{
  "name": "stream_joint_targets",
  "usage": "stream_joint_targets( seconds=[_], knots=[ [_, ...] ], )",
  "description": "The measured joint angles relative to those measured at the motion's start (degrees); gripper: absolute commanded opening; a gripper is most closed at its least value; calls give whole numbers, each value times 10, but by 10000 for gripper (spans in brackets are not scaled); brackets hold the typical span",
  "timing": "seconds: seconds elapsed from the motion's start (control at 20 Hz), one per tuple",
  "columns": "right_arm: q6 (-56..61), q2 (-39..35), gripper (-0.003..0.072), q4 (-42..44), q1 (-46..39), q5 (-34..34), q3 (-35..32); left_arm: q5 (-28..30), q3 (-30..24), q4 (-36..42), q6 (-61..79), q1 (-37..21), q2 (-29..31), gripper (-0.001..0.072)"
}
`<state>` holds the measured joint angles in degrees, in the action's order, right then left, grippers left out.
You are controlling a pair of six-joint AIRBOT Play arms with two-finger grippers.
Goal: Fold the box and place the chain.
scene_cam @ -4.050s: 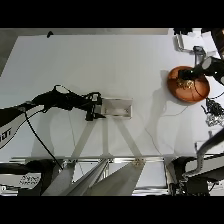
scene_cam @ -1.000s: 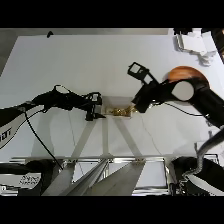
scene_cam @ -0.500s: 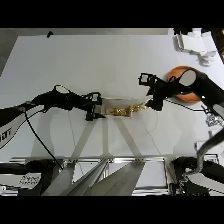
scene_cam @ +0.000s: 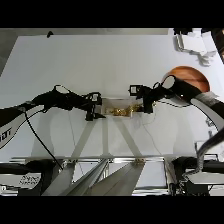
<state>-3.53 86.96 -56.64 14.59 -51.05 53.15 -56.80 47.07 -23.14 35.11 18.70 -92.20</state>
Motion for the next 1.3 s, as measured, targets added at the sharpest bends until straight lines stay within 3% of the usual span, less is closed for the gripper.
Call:
stream_joint_targets(
  seconds=[0.1,0.25,0.65,1.3],
  knots=[
    [10,12,393,6,2,-1,0,0,0,0,0,0,0,213],
    [31,22,14,2,4,-15,0,0,0,0,0,0,0,213],
    [154,-14,7,-80,20,-33,-2,0,0,0,0,0,0,213],
    [307,-252,7,-40,89,-80,3,0,0,0,0,0,0,213]
  ],
)
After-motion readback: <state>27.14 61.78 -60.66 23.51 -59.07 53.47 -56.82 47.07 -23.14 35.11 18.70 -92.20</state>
